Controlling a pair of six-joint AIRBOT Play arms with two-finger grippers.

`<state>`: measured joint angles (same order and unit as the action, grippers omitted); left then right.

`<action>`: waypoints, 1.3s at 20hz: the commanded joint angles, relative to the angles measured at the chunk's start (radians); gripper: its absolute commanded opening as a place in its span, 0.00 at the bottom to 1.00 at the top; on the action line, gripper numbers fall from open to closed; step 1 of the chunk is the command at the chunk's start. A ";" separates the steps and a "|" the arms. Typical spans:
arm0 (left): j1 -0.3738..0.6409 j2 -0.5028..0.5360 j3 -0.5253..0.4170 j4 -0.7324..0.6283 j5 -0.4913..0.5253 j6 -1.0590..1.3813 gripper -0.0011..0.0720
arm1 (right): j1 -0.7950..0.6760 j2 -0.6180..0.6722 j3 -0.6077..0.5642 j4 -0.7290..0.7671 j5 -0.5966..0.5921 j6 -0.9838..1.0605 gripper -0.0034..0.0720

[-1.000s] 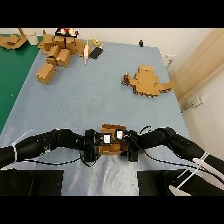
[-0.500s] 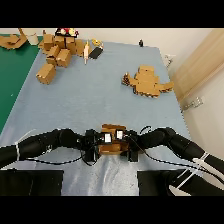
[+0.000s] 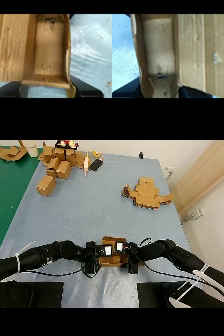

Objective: Fold the box.

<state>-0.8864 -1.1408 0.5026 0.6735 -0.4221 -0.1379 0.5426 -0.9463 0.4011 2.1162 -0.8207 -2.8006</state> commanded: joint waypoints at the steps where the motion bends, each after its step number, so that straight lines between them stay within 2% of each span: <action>1: 0.001 0.000 0.001 -0.001 0.003 0.001 0.82 | 0.000 0.000 0.000 0.000 0.000 -0.001 0.63; 25: 0.001 0.000 0.001 -0.001 0.003 0.000 0.82 | 0.000 0.000 0.000 0.008 -0.002 -0.001 0.63; 26: 0.001 0.000 0.001 -0.001 0.003 0.000 0.82 | 0.000 0.001 0.001 0.029 -0.007 0.000 0.66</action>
<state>-0.8864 -1.1408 0.5026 0.6724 -0.4187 -0.1383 0.5426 -0.9463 0.4011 2.1178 -0.8215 -2.8017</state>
